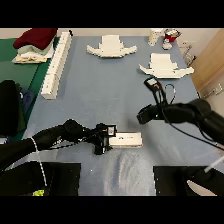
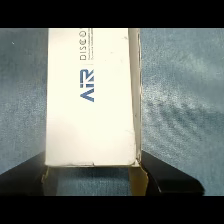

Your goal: Fold the box.

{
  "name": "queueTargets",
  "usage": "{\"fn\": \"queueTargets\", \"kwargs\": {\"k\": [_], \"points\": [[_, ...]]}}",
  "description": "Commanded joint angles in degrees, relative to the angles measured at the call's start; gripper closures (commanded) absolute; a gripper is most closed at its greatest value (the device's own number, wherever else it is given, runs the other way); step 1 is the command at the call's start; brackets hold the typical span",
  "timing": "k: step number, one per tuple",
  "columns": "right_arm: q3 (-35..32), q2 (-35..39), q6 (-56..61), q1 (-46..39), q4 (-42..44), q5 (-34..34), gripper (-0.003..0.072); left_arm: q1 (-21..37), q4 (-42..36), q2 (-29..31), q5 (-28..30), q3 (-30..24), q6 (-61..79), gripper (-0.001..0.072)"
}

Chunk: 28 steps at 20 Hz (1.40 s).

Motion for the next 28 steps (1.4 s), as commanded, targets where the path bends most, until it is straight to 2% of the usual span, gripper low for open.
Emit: {"fn": "queueTargets", "kwargs": {"k": [1, 3, 8, 11, 13, 14, 17, 19, 22, 24, 26, 28], "points": [[8.96, -7.78, 14.8, -8.35, -8.48, -17.81, 0.0681, 0.02, 0.02, 0.04, 0.02, 0.04, 0.0, 0.0267], [10.23, -10.23, 15.76, -10.51, -8.41, -19.06, 0.0681, 0.02, 0.0, 0.04, 0.02, 0.04, 0.0, 0.0267], [10.25, -10.93, 15.69, -10.73, -8.44, -19.15, 0.0681, 0.11, -0.13, 0.2, 0.52, 0.07, -0.55, 0.0267], [10.25, -10.93, 15.69, -10.73, -8.44, -19.15, 0.0681, 4.2, 1.68, 4.5, 0.61, 0.04, -12.24, 0.0267], [10.25, -10.93, 15.69, -10.73, -8.44, -19.15, 0.0681, 10.14, 10.1, 10.4, -1.7, 0.02, -23.85, 0.0267], [10.25, -10.93, 15.69, -10.73, -8.44, -19.15, 0.0681, 14.16, 16.17, 13.99, -4.66, 0.02, -31.28, 0.0267], [10.25, -10.93, 15.69, -10.73, -8.44, -19.15, 0.0681, 27.96, 34.4, 24.46, -17.09, 0.02, -48.17, 0.0267], [10.25, -10.93, 15.69, -10.73, -8.44, -19.15, 0.0681, 38.75, 42.03, 31.17, -24.22, -0.09, -54.8, 0.0267], [10.25, -10.93, 15.69, -10.73, -8.44, -19.15, 0.0681, 56.46, 45.86, 39.63, -28.2, -1.51, -57.53, 0.0267], [10.25, -10.93, 15.69, -10.73, -8.44, -19.15, 0.0681, 67.56, 47.15, 42.01, -29.4, -2.4, -57.48, 0.0267], [10.25, -10.93, 15.69, -10.73, -8.44, -19.15, 0.0681, 73.99, 46.71, 41.79, -27.32, -2.86, -57.48, 0.0267], [10.25, -10.93, 15.69, -10.73, -8.46, -19.15, 0.0681, 76.02, 46.71, 39.54, -24.63, -2.86, -57.4, 0.0267]]}}
